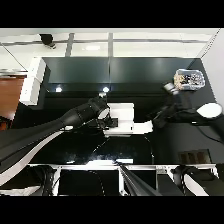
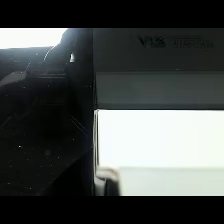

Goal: Fold the box and place the chain.

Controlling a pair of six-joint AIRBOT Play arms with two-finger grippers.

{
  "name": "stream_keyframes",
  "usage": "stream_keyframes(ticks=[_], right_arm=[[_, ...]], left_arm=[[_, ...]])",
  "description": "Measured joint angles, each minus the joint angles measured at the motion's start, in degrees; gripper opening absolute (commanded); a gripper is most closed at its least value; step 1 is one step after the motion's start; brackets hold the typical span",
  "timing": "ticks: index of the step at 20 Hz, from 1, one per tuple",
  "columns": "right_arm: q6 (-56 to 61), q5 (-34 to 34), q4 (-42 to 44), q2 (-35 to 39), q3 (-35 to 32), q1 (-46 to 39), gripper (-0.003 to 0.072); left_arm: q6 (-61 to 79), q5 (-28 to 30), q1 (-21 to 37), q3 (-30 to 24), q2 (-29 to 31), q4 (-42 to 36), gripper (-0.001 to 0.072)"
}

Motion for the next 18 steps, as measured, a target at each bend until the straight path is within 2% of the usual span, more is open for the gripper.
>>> stream_keyframes(ticks=[4,7,12,18], right_arm=[[15.56,4.63,-4.42,2.64,-2.12,-15.1,0.002],[22.49,4.76,-4.48,2.25,-6.67,-19.76,0.002],[25.4,4.98,-0.15,-4.28,-10.23,-17.73,0.002],[21.44,5.55,10.12,-12.74,-10.29,-10.49,0.0021]], left_arm=[[-0.02,-0.02,0.0,-0.02,0.0,0.0,0.0029],[-0.02,-0.04,0.0,0.0,0.0,0.0,0.0029],[-0.04,-0.07,0.0,0.0,0.0,0.0,0.0029],[-0.07,-0.11,0.0,-0.02,0.0,0.0,0.0029]])
